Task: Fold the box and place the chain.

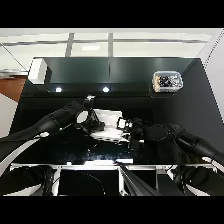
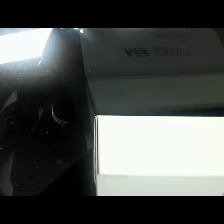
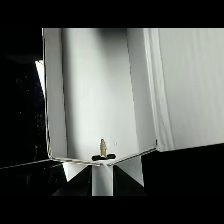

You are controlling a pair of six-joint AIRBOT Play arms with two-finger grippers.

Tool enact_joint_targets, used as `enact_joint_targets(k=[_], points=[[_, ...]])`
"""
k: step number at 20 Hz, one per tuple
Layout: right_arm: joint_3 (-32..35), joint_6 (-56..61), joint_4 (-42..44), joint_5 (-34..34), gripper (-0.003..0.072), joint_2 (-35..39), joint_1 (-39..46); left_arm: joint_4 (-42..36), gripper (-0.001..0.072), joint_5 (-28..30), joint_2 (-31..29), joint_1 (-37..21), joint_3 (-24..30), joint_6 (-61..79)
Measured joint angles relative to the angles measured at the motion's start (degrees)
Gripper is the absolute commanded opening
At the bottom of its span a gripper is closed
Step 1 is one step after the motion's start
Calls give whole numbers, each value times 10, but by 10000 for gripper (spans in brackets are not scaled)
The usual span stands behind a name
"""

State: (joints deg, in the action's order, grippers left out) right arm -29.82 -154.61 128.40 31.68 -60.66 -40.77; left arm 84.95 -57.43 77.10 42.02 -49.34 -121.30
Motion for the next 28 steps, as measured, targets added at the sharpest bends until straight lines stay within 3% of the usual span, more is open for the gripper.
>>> enact_joint_targets(k=[12, 25, 26, 27, 28], points=[[0, 23, 68, -43, 117, -22, 0, 0, 29, 5, 0, 0, 0, -1], [0, 25, 80, -91, 129, -40, -31, 0, 29, 5, 0, 0, 0, 0], [0, 25, 80, -92, 207, -40, -31, 0, 29, 5, 0, 0, 0, 0], [0, 25, 81, -94, 340, -40, -32, 0, 29, 5, 0, 0, 0, 0], [0, 25, 81, -94, 286, -40, -32, 0, 29, 5, 0, 0, 0, 0]])
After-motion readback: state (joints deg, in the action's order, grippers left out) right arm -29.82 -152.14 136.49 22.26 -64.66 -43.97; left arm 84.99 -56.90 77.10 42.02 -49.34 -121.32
